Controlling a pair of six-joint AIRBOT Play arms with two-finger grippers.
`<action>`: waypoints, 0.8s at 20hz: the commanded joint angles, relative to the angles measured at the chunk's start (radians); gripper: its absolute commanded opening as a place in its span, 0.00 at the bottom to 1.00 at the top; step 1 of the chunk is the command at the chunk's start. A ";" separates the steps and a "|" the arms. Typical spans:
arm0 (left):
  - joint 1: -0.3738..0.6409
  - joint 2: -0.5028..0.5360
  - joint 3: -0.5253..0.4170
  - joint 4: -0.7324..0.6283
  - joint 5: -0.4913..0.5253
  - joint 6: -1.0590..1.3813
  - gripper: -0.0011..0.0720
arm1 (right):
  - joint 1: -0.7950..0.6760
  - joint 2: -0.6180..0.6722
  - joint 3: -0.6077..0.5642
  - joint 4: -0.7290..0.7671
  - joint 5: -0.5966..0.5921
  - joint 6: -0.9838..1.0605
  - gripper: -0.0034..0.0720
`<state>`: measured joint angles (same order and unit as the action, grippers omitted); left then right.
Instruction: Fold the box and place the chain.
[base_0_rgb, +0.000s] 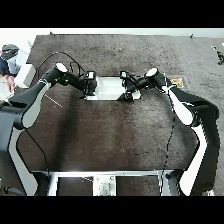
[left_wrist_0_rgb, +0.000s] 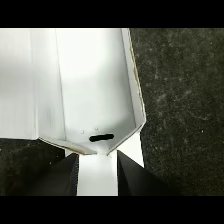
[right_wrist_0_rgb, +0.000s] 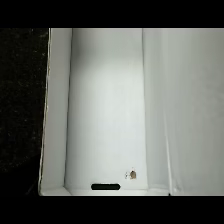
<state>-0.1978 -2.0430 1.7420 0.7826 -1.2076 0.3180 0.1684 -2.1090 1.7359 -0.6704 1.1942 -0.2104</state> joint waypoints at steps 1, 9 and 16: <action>-0.005 0.000 0.000 -0.029 -0.007 0.004 0.32 | 0.000 0.000 0.000 0.001 -0.005 0.002 0.26; -0.028 -0.007 0.000 -0.121 0.004 0.004 0.14 | 0.000 0.000 0.000 0.001 -0.005 0.002 0.26; -0.028 -0.024 0.000 -0.140 -0.026 -0.003 0.35 | 0.000 0.000 0.000 0.001 -0.005 0.002 0.26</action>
<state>-0.2249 -2.0613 1.7424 0.6495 -1.2240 0.3218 0.1684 -2.1090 1.7355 -0.6701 1.1908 -0.2096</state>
